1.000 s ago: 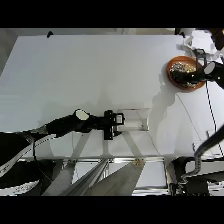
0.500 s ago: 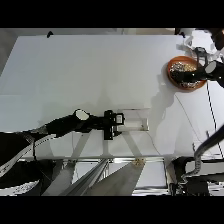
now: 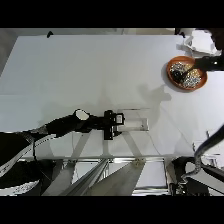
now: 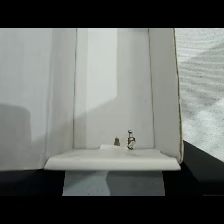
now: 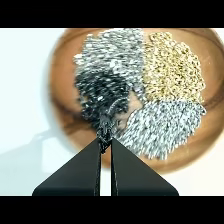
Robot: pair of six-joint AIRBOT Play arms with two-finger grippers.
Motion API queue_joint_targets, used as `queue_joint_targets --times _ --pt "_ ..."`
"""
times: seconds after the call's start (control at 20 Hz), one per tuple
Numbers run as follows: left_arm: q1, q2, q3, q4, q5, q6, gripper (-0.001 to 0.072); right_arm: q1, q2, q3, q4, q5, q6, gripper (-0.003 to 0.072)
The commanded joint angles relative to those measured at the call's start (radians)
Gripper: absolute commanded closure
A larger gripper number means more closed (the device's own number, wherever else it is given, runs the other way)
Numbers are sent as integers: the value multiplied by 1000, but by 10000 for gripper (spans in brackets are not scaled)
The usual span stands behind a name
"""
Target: Fold the box and place the chain.
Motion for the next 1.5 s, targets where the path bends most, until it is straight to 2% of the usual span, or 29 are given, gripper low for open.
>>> queue_joint_targets --times 0.0,0.4,0.75,1.05,1.25,1.45 --pt "0 0 0 0 0 1 437 0 167 1 83 202 -50 671" --pt "0 0 0 0 0 0 437 0 506 1 302 489 -99 670" --pt "0 0 0 0 0 0 437 149 676 1 309 681 -87 670" --pt "0 0 0 0 0 0 437 211 718 -10 349 679 -35 669" --pt "0 0 0 0 0 0 437 272 718 -113 492 661 -40 669" --pt "0 0 0 0 0 0 437 291 721 -153 512 586 -39 669"
